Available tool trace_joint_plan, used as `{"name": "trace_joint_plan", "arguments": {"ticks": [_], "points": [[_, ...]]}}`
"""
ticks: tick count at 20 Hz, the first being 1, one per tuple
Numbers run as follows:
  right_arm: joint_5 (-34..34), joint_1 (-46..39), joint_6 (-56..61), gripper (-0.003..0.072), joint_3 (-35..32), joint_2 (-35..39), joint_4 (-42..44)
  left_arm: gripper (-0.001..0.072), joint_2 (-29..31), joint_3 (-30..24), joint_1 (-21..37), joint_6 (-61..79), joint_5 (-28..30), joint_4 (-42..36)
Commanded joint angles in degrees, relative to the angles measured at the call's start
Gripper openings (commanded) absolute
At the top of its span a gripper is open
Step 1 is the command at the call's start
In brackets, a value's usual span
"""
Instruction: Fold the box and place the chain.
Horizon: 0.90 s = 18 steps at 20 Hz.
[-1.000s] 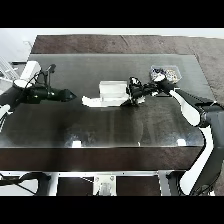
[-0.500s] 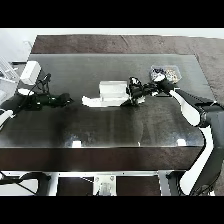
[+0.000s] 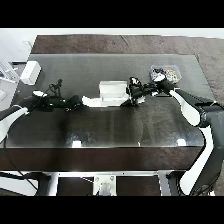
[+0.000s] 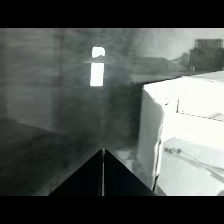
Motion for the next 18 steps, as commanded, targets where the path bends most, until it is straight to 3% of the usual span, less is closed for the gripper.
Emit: {"name": "trace_joint_plan", "arguments": {"ticks": [1, 9, 17, 18], "points": [[0.0, 0.1, 0.0, 0.0500, 0.0, 0.0, 0.0, 0.0019, -2.5, 3.0, -2.6, 0.3, -0.7, -1.5], [0.0, 0.1, 0.0, 0.0499, 0.0, 0.0, 0.0, 0.0019, -2.6, 3.3, -6.1, 1.8, -0.3, -7.0], [0.0, 0.1, 0.0, 0.0499, 0.0, 0.0, 0.0, 0.0022, -2.4, 6.9, -6.5, 2.1, -3.3, -7.1], [0.0, 0.0, 0.0, 0.0499, 0.0, 0.0, 0.0, 0.0123, -2.4, 7.0, -6.5, 1.8, -3.4, -7.1]]}}
